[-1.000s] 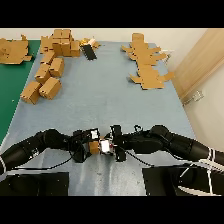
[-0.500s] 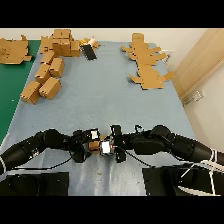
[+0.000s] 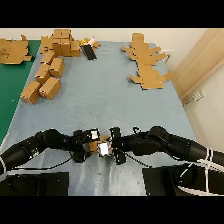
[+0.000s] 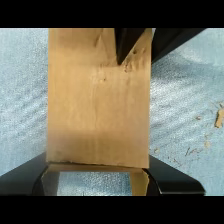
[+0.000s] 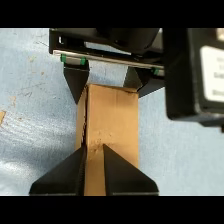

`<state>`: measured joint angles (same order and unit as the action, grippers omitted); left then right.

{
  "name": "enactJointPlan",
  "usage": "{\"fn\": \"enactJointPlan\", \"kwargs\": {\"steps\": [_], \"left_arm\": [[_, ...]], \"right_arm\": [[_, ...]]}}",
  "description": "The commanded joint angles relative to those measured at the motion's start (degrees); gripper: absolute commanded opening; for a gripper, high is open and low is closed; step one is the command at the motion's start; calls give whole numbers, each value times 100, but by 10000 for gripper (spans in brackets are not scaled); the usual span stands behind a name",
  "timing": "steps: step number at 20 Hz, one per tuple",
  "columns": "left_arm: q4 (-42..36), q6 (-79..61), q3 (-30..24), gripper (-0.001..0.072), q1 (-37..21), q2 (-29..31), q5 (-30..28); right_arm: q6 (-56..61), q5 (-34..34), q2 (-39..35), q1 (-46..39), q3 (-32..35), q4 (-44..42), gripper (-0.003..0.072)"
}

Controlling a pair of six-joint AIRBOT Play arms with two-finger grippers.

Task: Fold the box.

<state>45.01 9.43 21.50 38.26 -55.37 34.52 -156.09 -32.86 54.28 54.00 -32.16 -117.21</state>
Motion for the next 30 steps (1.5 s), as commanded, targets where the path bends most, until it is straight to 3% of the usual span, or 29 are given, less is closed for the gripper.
{"fn": "enactJointPlan", "kwargs": {"steps": [1,4,5,6,7,12,16,17,18,19,21,23,26,30], "left_arm": [[0,4,-2,425,-2,0,0],[0,4,-2,425,-2,0,0],[0,4,-2,425,-2,0,0],[0,4,-2,425,-2,0,0],[0,4,-2,425,-2,0,0],[0,4,-2,424,-2,0,0],[0,4,-2,425,-2,0,0],[0,4,-2,425,-2,0,0],[0,4,-2,425,-2,0,0],[0,4,-2,425,-2,0,0],[0,4,-2,425,-2,0,-2],[0,4,-2,425,-2,0,-2],[0,4,-2,424,-2,0,-2],[0,4,-2,425,-2,0,-4]], "right_arm": [[0,-107,7,7,4,-22,161],[2,-107,17,7,7,-22,169],[4,-105,22,7,4,-22,207],[7,-105,2,7,0,-22,340],[17,-107,-44,7,-2,-24,392],[894,-247,-621,-15,-2,199,396],[2667,-734,-1141,-48,-2,514,394],[3423,-846,-1268,-48,-2,448,358],[4273,-914,-1368,-48,4,260,153],[5128,-916,-1414,-50,28,39,1],[6575,-855,-1429,-48,275,-713,1],[7025,-317,-1436,-39,892,-1998,1],[7018,1231,-1434,326,1679,-3790,0],[7285,2962,-1268,584,1561,-3773,1]]}}
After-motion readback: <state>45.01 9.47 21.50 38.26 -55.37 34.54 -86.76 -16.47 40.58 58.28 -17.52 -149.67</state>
